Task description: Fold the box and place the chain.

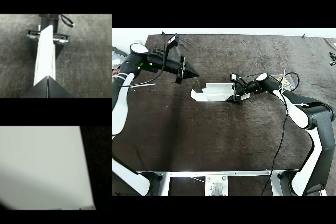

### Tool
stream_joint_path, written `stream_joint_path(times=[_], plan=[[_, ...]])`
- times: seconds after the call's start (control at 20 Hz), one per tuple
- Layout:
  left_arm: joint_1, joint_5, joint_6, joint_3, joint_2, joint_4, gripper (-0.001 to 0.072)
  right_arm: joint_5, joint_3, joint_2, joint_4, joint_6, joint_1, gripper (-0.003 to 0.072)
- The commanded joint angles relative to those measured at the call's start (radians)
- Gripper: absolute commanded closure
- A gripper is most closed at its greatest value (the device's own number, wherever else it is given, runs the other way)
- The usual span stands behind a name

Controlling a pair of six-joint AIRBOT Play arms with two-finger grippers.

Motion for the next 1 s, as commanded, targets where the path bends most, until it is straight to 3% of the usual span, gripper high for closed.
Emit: stream_joint_path(times=[0.0, 0.1, 0.2, 0.5, 0.7, 0.95], plan=[[-0.001, 0.204, -0.001, -0.23, 0.145, -0.001, 0.0702, 0.0, 0.0, -0.001, 0.0, 0.0, 0.001, 0.0361], [-0.001, 0.299, 0.0, -0.378, 0.228, -0.014, 0.0702, 0.0, 0.0, -0.001, 0.0, 0.0, 0.001, 0.0361], [-0.013, 0.308, -0.001, -0.46, 0.258, -0.042, 0.0702, 0.0, 0.0, -0.001, 0.0, 0.0, 0.001, 0.0361], [-0.166, 0.391, -0.001, -0.506, 0.217, -0.04, 0.0699, 0.0, 0.0, -0.001, 0.0, 0.0, 0.001, 0.0361], [-0.195, 0.438, -0.014, -0.411, 0.118, -0.045, 0.07, 0.0, 0.0, -0.001, 0.0, 0.0, 0.001, 0.0361], [-0.195, 0.433, -0.072, -0.149, -0.047, -0.041, 0.07, 0.0, 0.0, -0.001, 0.0, 0.0, 0.002, 0.0361]])
